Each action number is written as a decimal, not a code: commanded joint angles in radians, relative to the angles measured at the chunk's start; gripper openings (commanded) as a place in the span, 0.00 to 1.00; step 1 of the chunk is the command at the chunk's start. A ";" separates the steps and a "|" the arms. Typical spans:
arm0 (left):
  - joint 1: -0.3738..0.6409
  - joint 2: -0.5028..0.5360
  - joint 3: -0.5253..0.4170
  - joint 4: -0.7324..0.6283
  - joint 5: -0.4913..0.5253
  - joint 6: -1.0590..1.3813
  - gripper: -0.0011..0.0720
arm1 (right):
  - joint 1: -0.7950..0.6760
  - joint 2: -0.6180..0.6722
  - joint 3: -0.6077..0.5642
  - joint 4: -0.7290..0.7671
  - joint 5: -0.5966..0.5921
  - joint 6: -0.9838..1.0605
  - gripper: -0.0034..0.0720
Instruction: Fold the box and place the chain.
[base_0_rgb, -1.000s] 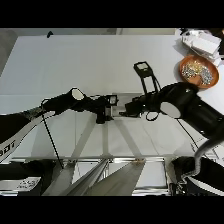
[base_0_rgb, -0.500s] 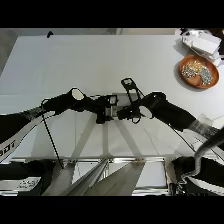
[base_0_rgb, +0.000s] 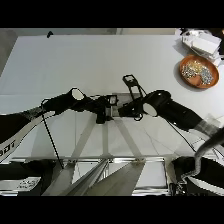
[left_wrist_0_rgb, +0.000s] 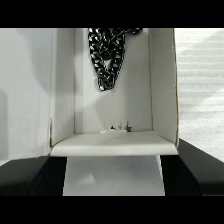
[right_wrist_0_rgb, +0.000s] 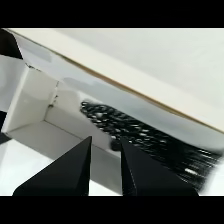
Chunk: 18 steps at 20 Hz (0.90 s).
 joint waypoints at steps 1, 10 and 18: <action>0.000 0.000 0.000 0.000 0.000 0.000 0.44 | -0.077 0.113 0.000 -0.001 0.114 -0.098 0.30; 0.000 0.000 0.000 0.000 0.000 0.000 0.44 | -0.346 0.146 -0.189 0.193 0.116 -0.957 0.51; 0.000 0.000 0.000 0.000 0.000 0.000 0.44 | -0.356 0.087 -0.293 0.363 -0.171 -1.503 0.57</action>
